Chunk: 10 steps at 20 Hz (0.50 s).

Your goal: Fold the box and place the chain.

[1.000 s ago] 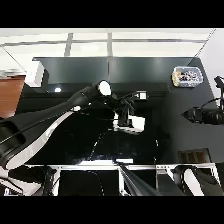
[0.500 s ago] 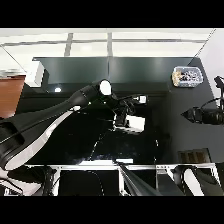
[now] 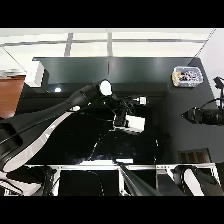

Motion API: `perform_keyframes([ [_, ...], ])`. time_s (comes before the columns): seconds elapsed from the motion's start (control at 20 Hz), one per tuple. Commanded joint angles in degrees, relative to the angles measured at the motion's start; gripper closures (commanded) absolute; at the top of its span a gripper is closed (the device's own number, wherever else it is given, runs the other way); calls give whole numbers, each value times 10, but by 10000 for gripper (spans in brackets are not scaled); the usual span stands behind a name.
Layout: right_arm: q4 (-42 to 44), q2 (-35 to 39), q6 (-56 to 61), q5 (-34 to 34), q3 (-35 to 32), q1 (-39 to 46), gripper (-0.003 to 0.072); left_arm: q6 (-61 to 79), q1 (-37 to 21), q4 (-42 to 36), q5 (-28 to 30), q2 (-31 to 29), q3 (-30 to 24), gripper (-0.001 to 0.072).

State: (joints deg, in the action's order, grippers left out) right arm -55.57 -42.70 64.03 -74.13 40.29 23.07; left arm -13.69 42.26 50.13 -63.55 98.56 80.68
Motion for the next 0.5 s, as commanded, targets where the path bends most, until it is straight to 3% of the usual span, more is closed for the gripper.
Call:
perform_keyframes([
  [0.0, 0, 0, 0, -2, 0, 0, 670, 0, 3, 5, -2, 0, 1, 0],
  [0.45, 0, 0, 0, -2, 0, 0, 670, -3, 13, 19, 4, 2, 0, 0],
])
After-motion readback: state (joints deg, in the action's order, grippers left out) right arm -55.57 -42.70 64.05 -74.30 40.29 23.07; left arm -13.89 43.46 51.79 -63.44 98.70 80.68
